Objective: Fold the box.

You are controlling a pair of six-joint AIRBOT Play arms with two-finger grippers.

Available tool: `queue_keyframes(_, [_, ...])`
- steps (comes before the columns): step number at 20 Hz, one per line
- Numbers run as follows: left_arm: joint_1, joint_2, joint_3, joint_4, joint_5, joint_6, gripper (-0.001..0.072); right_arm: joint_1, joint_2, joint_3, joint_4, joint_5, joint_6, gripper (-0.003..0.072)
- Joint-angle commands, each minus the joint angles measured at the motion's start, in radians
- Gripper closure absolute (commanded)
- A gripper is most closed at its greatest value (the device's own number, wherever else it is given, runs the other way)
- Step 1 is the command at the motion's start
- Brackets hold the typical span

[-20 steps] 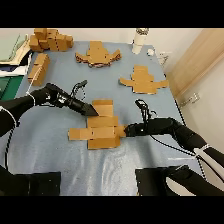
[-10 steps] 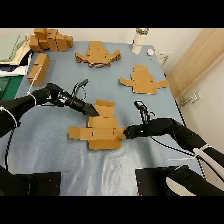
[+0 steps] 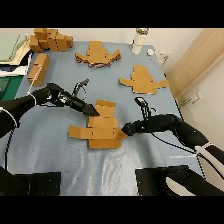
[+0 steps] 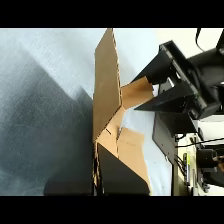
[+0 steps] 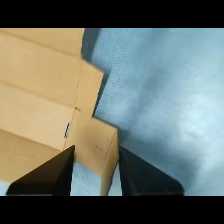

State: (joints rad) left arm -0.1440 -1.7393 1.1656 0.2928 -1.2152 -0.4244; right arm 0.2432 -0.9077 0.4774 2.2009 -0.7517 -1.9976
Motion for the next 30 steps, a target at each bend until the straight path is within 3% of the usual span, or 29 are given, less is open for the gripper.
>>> queue_keyframes(1, [0.000,0.024,-0.005,-0.008,0.000,0.076,0.0698,-0.006,0.005,0.093,-0.089,-0.005,0.100,0.0263])
queue_keyframes(5, [0.000,0.090,-0.081,-0.095,0.011,0.234,0.0698,-0.006,0.005,0.209,-0.300,-0.006,0.261,0.0270])
queue_keyframes(6, [0.000,0.111,-0.119,-0.142,0.032,0.291,0.0699,-0.006,0.004,0.227,-0.299,-0.009,0.274,0.0348])
queue_keyframes(8, [0.000,0.152,-0.204,-0.235,0.081,0.408,0.0699,-0.005,0.004,0.239,-0.230,-0.032,0.273,0.0686])
queue_keyframes(10, [0.000,0.179,-0.297,-0.338,0.082,0.520,0.0698,-0.002,-0.005,0.238,-0.169,-0.056,0.273,0.0684])
queue_keyframes(14, [-0.013,0.198,-0.387,-0.360,0.116,0.640,0.0698,0.069,-0.034,0.236,-0.154,-0.037,0.273,0.0683])
queue_keyframes(21, [-0.129,0.251,-0.396,-0.286,0.224,0.724,0.0698,0.164,-0.109,0.233,-0.176,-0.034,0.274,0.0683])
queue_keyframes(27, [-0.129,0.253,-0.402,-0.288,0.214,0.733,0.0697,0.164,-0.120,0.233,-0.178,-0.008,0.272,0.0684])
queue_keyframes(30, [-0.129,0.254,-0.410,-0.289,0.214,0.750,0.0698,0.164,-0.067,0.234,-0.195,-0.050,0.269,0.0683])
